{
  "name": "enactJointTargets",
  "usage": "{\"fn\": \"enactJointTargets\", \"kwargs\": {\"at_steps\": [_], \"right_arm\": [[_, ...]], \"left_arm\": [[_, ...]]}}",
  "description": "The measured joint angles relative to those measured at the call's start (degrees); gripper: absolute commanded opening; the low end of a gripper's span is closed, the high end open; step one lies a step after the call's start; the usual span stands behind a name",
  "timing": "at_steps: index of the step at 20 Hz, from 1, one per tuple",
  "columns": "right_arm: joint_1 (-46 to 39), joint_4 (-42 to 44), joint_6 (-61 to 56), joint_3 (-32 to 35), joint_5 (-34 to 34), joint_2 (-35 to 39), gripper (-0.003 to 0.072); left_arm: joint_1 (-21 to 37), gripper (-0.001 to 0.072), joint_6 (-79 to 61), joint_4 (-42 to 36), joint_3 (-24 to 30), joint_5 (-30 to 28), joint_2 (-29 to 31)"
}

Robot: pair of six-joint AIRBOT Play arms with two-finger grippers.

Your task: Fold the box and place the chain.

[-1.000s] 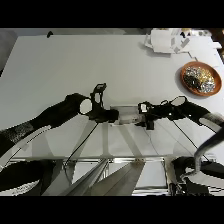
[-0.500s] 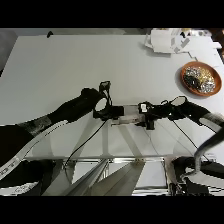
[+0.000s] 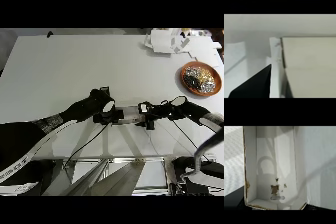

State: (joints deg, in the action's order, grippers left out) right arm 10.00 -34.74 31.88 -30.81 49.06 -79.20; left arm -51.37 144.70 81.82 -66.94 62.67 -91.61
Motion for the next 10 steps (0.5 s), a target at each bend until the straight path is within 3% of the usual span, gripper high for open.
{"fn": "enactJointTargets", "kwargs": {"at_steps": [5,7,10], "right_arm": [[0.00,0.02,-0.07,0.00,0.00,0.00,0.0411],[0.00,0.02,-0.07,0.02,0.00,0.00,0.0411],[0.00,0.00,0.07,0.00,0.00,0.00,0.0411]], "left_arm": [[-0.13,0.0133,1.81,0.98,-0.11,-0.28,-0.11],[-0.15,0.0014,2.03,1.14,-0.15,-0.57,-0.13],[-0.13,0.0003,2.03,1.25,-0.39,-0.37,-0.26]]}}
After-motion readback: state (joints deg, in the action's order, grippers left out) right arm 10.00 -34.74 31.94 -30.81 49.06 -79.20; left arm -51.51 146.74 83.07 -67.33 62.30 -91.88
